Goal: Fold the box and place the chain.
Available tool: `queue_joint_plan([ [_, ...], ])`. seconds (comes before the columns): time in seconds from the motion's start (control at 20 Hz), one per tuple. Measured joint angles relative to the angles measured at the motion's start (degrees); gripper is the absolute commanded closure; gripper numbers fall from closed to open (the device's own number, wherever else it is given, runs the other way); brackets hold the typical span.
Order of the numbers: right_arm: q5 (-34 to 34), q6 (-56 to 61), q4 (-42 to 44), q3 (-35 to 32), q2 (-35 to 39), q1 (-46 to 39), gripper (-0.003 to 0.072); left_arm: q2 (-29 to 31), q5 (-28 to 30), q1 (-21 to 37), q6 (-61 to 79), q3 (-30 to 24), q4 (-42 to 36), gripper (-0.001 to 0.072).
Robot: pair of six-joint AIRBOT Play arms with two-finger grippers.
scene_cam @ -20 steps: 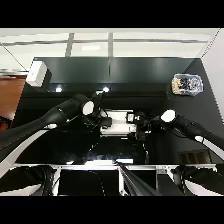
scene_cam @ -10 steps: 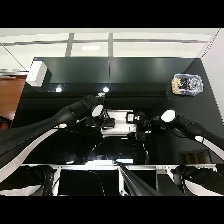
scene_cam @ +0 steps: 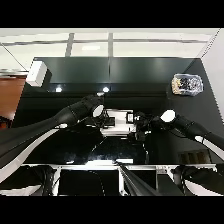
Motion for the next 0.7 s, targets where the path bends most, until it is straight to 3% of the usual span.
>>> queue_joint_plan([
  [0.5, 0.0, 0.0, 0.0, 0.0, 0.0, 0.0, 0.0483, -0.6, -0.4, 0.0, -0.3, 1.4, 1.4, 0.0451],
  [0.6, 0.0, 0.0, 0.0, 0.0, 0.0, 0.0, 0.0483, -1.0, -0.6, 0.0, -0.5, 1.4, 1.5, 0.0634],
  [0.65, 0.0, 0.0, 0.0, 0.0, 0.0, 0.0, 0.0483, -1.1, -0.9, 0.0, -0.5, 1.4, 1.7, 0.0682],
  [0.7, 0.0, 0.0, 0.0, 0.0, 0.0, 0.0, 0.0483, -1.2, -0.9, 0.0, -0.7, 1.5, 1.6, 0.0682],
])
